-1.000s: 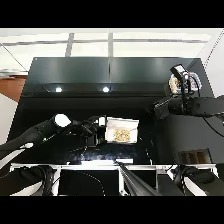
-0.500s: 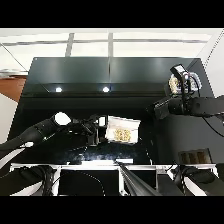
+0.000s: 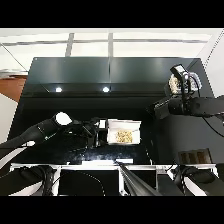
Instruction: Fold the box and place the chain.
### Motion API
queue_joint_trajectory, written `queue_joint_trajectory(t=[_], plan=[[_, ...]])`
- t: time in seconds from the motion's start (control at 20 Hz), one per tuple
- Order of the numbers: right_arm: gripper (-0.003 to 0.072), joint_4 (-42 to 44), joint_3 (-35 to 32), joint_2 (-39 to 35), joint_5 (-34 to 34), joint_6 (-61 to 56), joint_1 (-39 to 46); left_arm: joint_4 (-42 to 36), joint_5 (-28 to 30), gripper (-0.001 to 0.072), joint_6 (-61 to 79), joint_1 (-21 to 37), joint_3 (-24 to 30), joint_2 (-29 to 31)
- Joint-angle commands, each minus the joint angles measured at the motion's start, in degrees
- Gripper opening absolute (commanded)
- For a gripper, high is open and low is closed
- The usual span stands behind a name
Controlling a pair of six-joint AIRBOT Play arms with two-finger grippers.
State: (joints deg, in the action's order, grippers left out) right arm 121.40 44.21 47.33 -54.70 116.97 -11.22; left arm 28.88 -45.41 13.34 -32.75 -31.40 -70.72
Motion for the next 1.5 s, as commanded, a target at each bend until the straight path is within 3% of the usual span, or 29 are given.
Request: queue_joint_trajectory(t=[0.0, 0.2, 0.25, 0.3, 0.35, 0.8, 1.05, 1.45], plan=[[0.0702, -1.66, -0.02, 0.04, -1.36, -0.04, 0.02, -0.02, -0.22, 0.0684, 0.07, 0.79, -0.04, -0.2], [0.07, -7.61, -0.72, 0.09, -5.88, -6.01, 0.02, -0.02, 1.46, 0.0699, -0.07, 1.31, -0.04, -0.2], [0.0633, -7.65, -1.68, 0.09, -6.97, -7.61, 0.02, -0.04, 1.46, 0.07, -0.07, 1.29, -0.04, -0.2], [0.0344, -7.43, -2.93, 0.11, -8.37, -8.87, -0.02, -0.04, 1.44, 0.0699, -0.07, 1.22, -0.04, -0.2], [0.0008, -6.62, -4.55, 0.15, -9.7, -9.2, -0.02, -0.09, 1.42, 0.07, -0.07, 1.22, -0.04, -0.2], [0.0021, -2.08, -13.16, 4.7, -9.77, -30.95, -4.59, -1.33, 1.62, 0.07, -0.04, 0.24, -0.04, -0.5], [0.002, 1.62, -13.16, 10.64, -4.74, -32.79, -9.66, -1.38, 1.97, 0.07, -0.07, -0.83, -0.02, -0.94], [0.0021, 3.13, -13.16, 11.04, -3.23, -32.79, -10.32, -2.16, 1.88, 0.0701, -0.11, -0.83, -0.02, -0.96]])
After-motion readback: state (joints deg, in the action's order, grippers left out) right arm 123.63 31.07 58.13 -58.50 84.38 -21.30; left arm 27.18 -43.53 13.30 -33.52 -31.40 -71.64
